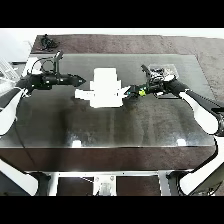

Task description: Fold the box and place the chain.

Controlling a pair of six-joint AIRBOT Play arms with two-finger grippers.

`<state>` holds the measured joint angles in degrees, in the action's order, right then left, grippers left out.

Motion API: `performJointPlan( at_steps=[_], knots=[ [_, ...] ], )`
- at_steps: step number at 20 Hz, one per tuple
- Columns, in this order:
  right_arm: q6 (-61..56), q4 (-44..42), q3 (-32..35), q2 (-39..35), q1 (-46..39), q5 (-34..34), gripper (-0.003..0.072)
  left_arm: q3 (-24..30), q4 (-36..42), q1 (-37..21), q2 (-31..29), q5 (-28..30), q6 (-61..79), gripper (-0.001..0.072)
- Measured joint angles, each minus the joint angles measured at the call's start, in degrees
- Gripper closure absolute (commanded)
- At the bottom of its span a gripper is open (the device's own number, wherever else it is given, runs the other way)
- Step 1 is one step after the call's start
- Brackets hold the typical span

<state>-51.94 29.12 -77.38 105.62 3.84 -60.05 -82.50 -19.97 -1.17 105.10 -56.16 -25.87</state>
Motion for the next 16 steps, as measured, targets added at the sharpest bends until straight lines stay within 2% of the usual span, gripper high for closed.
performJointPlan(
  at_steps=[7, 16],
  knots=[
    [0.09, 0.04, 0.00, 0.00, 0.00, 0.15, 0.0685, -16.04, -4.98, 0.04, 10.88, -9.27, -10.60, 0.0111],
    [0.09, 0.02, 0.00, 0.04, 0.00, 0.31, 0.0684, -25.16, -7.08, 3.74, 17.59, -11.54, -14.84, 0.0120]
  ],
)
